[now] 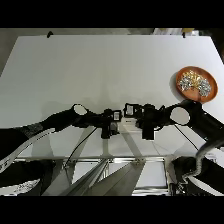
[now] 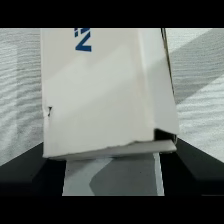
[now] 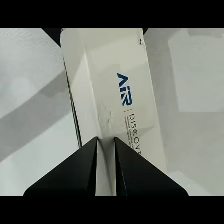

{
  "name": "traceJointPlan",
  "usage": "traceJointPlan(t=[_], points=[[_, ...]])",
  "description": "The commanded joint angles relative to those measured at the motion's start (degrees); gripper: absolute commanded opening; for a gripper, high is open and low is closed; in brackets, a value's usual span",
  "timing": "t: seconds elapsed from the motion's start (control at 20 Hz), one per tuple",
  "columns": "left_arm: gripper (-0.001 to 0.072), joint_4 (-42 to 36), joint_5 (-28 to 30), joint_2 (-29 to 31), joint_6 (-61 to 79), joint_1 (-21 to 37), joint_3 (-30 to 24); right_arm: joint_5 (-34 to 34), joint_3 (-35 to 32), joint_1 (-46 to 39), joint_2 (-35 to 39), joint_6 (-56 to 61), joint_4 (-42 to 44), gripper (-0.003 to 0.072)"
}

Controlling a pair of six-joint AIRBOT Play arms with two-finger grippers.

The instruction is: Fold the box and place the chain.

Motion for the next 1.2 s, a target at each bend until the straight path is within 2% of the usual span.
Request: traceJointPlan(t=[0.0,0.6,1.0,1.05,1.15], points=[[0.0271,-0.1,-0.2,0.0,-0.1,0.0,0.0,-2.4,-0.1,0.0,0.1,0.0,-0.7,0.0093],[0.0271,-0.1,-0.2,0.0,-0.1,0.0,0.0,-4.7,-0.1,0.0,1.6,0.5,-1.5,0.0093],[0.0271,-0.1,-0.2,0.0,-0.1,0.0,0.0,-1.2,-2.8,0.0,1.6,0.4,2.6,0.0106],[0.0271,-0.1,-0.2,0.0,-0.1,0.0,0.0,-0.6,-2.8,0.0,1.6,0.4,2.6,0.0128],[0.0271,-0.1,-0.2,0.0,-0.1,0.0,0.0,0.8,-2.8,0.0,1.6,0.2,3.0,0.024]])
